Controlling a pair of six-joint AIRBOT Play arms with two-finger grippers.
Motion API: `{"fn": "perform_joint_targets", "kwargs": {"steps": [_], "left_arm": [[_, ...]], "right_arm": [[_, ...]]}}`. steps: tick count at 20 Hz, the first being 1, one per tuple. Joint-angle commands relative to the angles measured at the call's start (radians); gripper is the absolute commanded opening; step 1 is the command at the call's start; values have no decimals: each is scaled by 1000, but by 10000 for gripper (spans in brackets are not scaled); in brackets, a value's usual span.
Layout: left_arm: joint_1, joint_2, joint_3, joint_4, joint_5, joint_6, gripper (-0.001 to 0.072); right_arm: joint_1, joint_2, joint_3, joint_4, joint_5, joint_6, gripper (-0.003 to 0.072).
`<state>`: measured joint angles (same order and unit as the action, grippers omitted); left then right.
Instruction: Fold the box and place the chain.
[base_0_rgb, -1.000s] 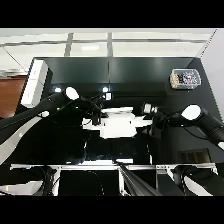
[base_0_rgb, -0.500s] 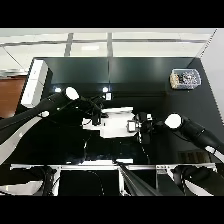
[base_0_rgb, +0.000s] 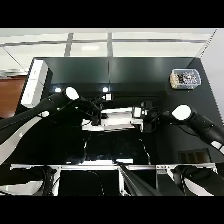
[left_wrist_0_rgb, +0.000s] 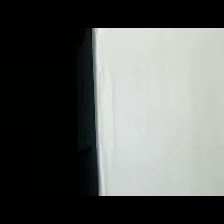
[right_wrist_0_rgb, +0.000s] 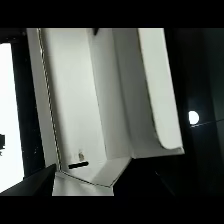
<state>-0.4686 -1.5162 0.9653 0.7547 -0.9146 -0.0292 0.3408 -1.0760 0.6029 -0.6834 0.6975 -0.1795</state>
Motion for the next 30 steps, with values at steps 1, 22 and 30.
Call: {"fn": "perform_joint_targets", "kwargs": {"steps": [1, 22, 30], "left_arm": [[0, 0, 0, 0, -24, 0, 25], [0, 0, 0, 0, -55, 0, 25], [0, 0, 0, 0, -55, 0, 25]], "right_arm": [[-42, 0, 8, 37, 25, -1, 709], [-31, -218, -23, 215, 92, -279, 708], [16, -224, -22, 124, 23, -166, 709]]}}
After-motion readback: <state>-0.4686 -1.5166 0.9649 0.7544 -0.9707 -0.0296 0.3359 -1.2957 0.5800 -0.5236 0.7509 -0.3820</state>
